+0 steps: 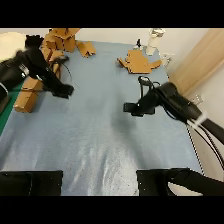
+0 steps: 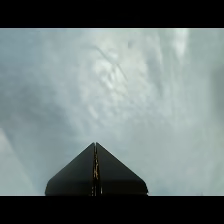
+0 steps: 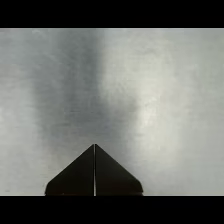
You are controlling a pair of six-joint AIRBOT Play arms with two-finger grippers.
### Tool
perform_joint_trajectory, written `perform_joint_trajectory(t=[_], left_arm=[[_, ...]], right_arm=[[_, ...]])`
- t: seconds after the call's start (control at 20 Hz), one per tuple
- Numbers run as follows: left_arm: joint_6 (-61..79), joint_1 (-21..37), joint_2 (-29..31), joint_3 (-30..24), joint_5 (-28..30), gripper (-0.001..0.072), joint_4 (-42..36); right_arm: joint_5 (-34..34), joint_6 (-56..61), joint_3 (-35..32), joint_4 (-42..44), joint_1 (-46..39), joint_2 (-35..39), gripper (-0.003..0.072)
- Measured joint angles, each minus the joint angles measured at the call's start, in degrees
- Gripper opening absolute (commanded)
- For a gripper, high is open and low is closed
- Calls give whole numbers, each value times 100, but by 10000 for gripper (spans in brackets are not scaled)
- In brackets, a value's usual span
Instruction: Fold the box.
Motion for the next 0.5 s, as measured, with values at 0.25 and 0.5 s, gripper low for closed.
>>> perform_joint_trajectory(t=[0.25,0.5], left_arm=[[-621,-673,785,-1338,553,11,28],[-916,-870,1211,-1816,785,13,7]], right_arm=[[-468,-671,896,715,-129,-997,3],[-638,-887,1110,968,-155,-1379,3]])
